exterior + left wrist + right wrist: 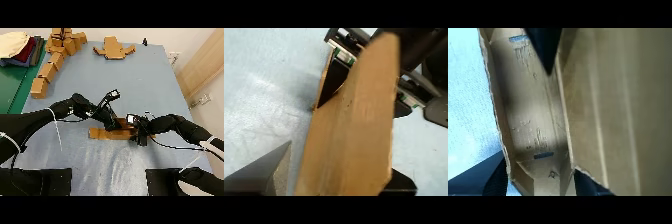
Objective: Fold the box.
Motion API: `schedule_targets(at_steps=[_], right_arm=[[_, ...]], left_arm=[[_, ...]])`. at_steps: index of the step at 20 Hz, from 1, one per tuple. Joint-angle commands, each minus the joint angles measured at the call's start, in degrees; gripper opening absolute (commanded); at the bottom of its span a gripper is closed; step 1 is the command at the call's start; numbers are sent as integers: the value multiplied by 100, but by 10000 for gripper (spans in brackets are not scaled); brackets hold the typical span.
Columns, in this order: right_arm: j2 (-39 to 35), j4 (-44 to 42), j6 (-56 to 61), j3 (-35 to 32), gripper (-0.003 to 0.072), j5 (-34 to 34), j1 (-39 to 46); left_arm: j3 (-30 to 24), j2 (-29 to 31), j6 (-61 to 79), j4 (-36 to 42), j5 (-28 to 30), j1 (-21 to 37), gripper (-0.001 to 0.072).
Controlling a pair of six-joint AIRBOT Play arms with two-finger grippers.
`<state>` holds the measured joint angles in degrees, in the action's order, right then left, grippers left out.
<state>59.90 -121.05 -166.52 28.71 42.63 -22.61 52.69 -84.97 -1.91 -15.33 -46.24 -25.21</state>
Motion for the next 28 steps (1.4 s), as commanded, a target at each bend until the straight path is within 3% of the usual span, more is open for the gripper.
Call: schedule_targets(at_steps=[1,4,6,7,8,11,12,13,14,15,17,22,28], right_arm=[[2,0,-4,2,511,-9,-2],[2,0,-2,2,511,-9,-2],[2,0,-4,2,511,-7,-2],[2,0,-4,2,511,-9,-2],[2,0,-2,2,511,-9,-2],[2,0,-2,2,511,-7,0],[2,0,-2,2,511,-7,0],[2,2,-2,2,511,-9,0],[2,2,-2,2,511,-7,0],[2,2,-2,2,511,-7,0],[2,2,-4,2,511,-4,0],[2,0,-2,2,511,-7,0],[2,20,-2,2,511,7,0]], left_arm=[[4,39,-188,-66,-28,13,493],[4,297,-1257,-782,-28,192,494],[4,612,-2570,-1880,-151,391,495],[4,769,-3158,-2465,-291,472,571],[4,920,-3807,-3016,-452,535,701],[4,1266,-5239,-3834,-1580,619,699],[4,1287,-5493,-3832,-2013,605,624],[4,1281,-5731,-3827,-2474,575,337],[-9,1276,-5917,-3823,-2761,518,1],[-55,1276,-6133,-3663,-2855,415,12],[-177,1276,-6164,-2647,-2658,133,12],[17,769,-6033,-616,-673,-146,12],[538,223,-6157,-562,634,-7,11]])
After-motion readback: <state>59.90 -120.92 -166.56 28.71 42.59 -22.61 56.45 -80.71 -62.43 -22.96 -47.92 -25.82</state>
